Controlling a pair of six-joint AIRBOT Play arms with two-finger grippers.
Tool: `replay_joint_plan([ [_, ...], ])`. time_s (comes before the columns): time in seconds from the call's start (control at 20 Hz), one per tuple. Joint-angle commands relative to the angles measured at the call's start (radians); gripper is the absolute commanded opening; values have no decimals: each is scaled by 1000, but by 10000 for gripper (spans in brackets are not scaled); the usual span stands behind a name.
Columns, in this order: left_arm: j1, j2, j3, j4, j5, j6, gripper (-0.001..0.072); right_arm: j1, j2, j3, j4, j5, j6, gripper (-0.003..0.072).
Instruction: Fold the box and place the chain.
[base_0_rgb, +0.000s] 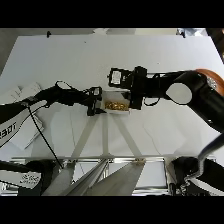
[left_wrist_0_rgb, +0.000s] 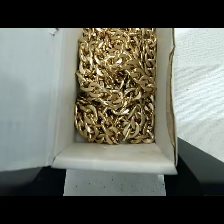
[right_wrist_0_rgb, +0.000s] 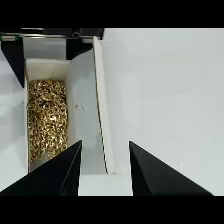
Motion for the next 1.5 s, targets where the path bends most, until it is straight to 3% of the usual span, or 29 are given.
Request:
replay_joint_plan([
  [0.0, 0, 1, 1, 0, 0, 0, 17, 0, 45, 0, -43, 24, 49, 329],
  [0.4, 0, 6, 1, 7, 33, -40, 17, -57, -12, 0, 21, -109, 233, 313],
  [0.75, 0, 19, 1, 43, 60, -90, 17, -219, -190, 0, 332, -97, 62, 294],
  [1.1, 0, 18, 1, 166, 54, -155, 17, -220, -300, 0, 451, -216, 17, 294],
  [1.45, 0, 18, 1, 166, 57, -160, 17, -220, -315, 0, 461, -62, -63, 294],
])
